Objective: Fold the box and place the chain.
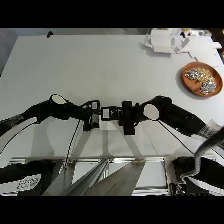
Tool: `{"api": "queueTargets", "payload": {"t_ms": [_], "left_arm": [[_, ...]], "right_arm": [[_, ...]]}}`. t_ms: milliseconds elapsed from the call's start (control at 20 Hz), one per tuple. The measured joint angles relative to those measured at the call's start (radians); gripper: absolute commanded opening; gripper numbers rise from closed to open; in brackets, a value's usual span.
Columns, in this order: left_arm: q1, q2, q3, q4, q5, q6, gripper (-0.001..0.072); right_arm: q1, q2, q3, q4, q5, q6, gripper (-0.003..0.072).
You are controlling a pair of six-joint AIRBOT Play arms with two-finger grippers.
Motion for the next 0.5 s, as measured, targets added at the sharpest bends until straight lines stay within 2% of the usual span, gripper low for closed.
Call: {"api": "queueTargets", "payload": {"t_ms": [200, 500], "left_arm": [[0.000, 0.000, 0.000, -0.001, 0.003, -0.001, 0.0210], [0.000, 0.000, 0.000, 0.002, -0.001, 0.003, 0.0210]], "right_arm": [[0.000, 0.013, 0.000, -0.016, -0.014, 0.000, 0.0059], [0.000, 0.040, 0.000, -0.042, -0.043, 0.009, 0.0076]]}}
